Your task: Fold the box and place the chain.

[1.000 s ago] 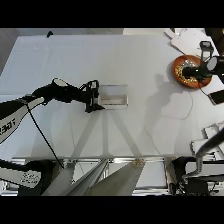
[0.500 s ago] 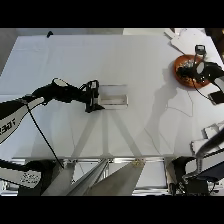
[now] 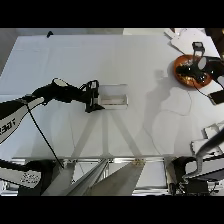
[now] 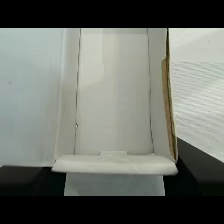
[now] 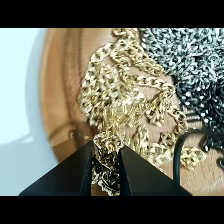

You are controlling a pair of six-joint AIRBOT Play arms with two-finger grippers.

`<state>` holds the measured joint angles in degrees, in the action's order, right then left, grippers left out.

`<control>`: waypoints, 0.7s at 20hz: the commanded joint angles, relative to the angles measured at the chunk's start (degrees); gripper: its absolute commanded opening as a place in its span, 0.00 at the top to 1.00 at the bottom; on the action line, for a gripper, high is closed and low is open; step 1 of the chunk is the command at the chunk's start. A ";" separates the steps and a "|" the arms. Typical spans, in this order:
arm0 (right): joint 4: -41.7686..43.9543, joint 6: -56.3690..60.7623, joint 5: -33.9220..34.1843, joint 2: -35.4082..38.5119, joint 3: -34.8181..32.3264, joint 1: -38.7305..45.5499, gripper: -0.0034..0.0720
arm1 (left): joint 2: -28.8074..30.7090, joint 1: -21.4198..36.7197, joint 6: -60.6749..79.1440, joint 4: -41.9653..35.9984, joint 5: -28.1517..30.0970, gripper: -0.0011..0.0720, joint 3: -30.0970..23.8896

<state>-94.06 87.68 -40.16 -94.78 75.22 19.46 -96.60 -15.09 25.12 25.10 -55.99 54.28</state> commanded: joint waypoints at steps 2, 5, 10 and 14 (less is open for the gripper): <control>-0.81 -0.98 -10.16 8.24 0.11 -2.78 0.94 | 0.00 0.00 0.02 0.02 0.02 0.69 0.02; -0.81 -0.98 -18.67 12.68 0.11 -4.85 0.94 | 0.00 0.00 0.02 0.02 0.02 0.69 0.02; -0.74 -0.98 -32.00 14.78 0.11 -10.75 0.94 | 0.00 0.00 0.02 0.00 0.02 0.69 0.02; -0.59 -0.63 -34.47 16.50 0.11 -18.80 0.94 | 0.00 0.00 0.02 0.02 0.02 0.69 0.02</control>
